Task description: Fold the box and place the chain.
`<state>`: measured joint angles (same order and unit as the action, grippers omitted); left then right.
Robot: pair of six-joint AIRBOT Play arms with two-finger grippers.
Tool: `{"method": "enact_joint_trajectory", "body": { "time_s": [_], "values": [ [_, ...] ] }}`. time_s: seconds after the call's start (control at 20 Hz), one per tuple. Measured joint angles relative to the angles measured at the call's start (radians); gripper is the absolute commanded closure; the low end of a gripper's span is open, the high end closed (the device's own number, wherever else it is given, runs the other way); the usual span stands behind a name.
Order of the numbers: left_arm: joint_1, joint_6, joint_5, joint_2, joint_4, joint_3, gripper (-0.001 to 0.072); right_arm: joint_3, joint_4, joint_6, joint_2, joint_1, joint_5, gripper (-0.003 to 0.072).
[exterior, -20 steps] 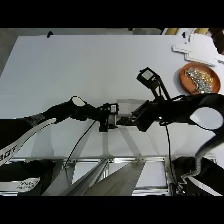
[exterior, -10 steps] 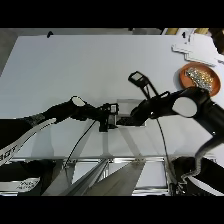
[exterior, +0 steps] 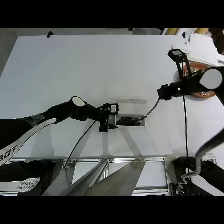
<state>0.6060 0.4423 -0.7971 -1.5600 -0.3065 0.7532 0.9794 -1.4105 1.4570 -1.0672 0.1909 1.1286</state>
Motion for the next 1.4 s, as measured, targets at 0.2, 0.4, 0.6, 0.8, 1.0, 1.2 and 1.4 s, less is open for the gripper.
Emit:
{"method": "enact_joint_trajectory", "body": {
  "time_s": [0.2, 0.4, 0.6, 0.8, 1.0, 1.2, 1.4],
  "values": [
    [0.0, 0.0, 0.0, 0.0, 0.0, 0.0, 0.054, 0.002, -0.023, 0.002, -0.141, -0.046, -0.013, 0.0367],
    [0.0, 0.0, 0.0, 0.0, 0.0, 0.0, 0.054, -0.001, -0.034, 0.002, -0.258, -0.05, -0.016, 0.0367],
    [0.0, 0.0, 0.0, 0.0, 0.0, 0.0, 0.054, -0.001, -0.049, 0.002, -0.311, -0.019, -0.026, 0.0368],
    [0.0, 0.0, 0.0, 0.0, 0.0, 0.0, 0.054, -0.001, -0.068, 0.01, -0.333, -0.007, -0.034, 0.0369],
    [0.0, 0.0, 0.0, 0.0, 0.0, 0.0, 0.054, -0.001, -0.072, 0.026, -0.369, -0.002, -0.042, 0.0369],
    [0.0, 0.0, 0.0, 0.0, 0.0, 0.0, 0.054, -0.001, -0.075, 0.032, -0.395, 0.0, -0.051, 0.0431],
    [0.0, 0.0, 0.0, 0.0, 0.0, 0.0, 0.054, -0.001, -0.075, 0.035, -0.412, 0.0, -0.053, 0.0442]
  ]
}}
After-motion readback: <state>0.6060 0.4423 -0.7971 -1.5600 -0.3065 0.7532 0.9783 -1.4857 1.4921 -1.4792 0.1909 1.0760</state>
